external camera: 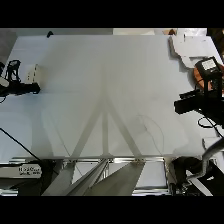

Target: Fold the box and place the chain.

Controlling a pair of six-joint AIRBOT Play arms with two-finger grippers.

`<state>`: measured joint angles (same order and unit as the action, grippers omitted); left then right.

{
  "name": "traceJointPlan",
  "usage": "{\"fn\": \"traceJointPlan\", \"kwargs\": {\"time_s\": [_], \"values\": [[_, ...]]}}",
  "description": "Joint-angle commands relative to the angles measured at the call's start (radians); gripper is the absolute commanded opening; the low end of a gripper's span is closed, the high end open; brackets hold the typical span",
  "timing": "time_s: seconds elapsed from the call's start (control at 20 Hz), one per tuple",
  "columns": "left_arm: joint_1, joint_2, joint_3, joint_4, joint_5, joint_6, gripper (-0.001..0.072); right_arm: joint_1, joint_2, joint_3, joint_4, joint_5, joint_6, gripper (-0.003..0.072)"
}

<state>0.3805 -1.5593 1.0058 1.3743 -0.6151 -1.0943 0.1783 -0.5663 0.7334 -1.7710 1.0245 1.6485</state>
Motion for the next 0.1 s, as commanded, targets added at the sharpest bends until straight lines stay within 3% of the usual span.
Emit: {"fn": "traceJointPlan", "kwargs": {"time_s": [0.0, 0.05], "values": [[0.001, 0.079, 0.002, 0.037, -0.003, -0.002, 0.0702, 0.000, 0.001, 0.000, 0.000, 0.000, 0.000, 0.0016], [0.001, 0.110, 0.002, 0.037, -0.002, -0.002, 0.0701, 0.000, 0.001, 0.000, 0.000, 0.000, 0.000, 0.0016]]}}
